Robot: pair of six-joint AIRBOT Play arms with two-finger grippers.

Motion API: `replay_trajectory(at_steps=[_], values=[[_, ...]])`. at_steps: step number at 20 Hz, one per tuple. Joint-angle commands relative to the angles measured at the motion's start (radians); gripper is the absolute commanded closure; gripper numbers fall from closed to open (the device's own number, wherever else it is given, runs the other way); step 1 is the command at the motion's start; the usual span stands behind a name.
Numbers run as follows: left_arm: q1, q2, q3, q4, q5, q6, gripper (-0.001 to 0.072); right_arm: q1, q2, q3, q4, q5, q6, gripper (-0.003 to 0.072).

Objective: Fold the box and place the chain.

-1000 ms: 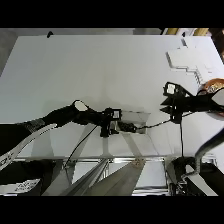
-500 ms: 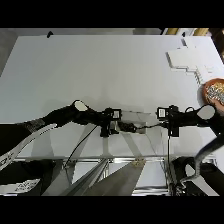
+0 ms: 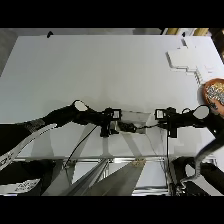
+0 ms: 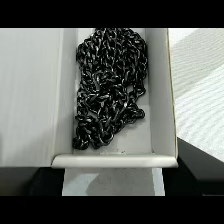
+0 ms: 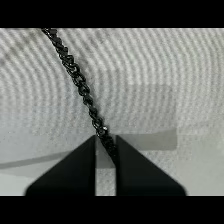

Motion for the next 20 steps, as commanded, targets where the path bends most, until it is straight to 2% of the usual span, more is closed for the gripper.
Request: replay_trajectory(at_steps=[1, 4, 8, 12, 16, 18, 20], values=[[0.000, 0.000, 0.000, 0.000, 0.000, 0.000, 0.0319, 0.000, -0.011, -0.001, 0.002, -0.007, 0.000, 0.0645], [0.000, 0.000, 0.000, 0.000, 0.000, 0.000, 0.0319, 0.000, 0.016, -0.001, -0.023, 0.070, 0.012, 0.0671], [0.000, 0.000, 0.000, 0.000, 0.000, 0.000, 0.0319, -0.001, 0.163, -0.001, -0.018, 0.098, 0.071, 0.0671], [0.000, 0.000, 0.000, 0.000, 0.000, 0.000, 0.0319, 0.002, 0.248, 0.000, 0.197, 0.144, 0.061, 0.0671], [0.000, 0.000, 0.000, 0.000, 0.000, 0.000, 0.0319, 0.125, 0.301, 0.000, 0.430, 0.219, 0.058, 0.0671], [0.000, 0.000, 0.000, 0.000, 0.000, 0.000, 0.0319, 0.203, 0.303, 0.000, 0.489, 0.245, 0.072, 0.0671], [0.000, 0.000, 0.000, 0.000, 0.000, 0.000, 0.0319, 0.270, 0.303, 0.000, 0.505, 0.201, 0.101, 0.0671]])
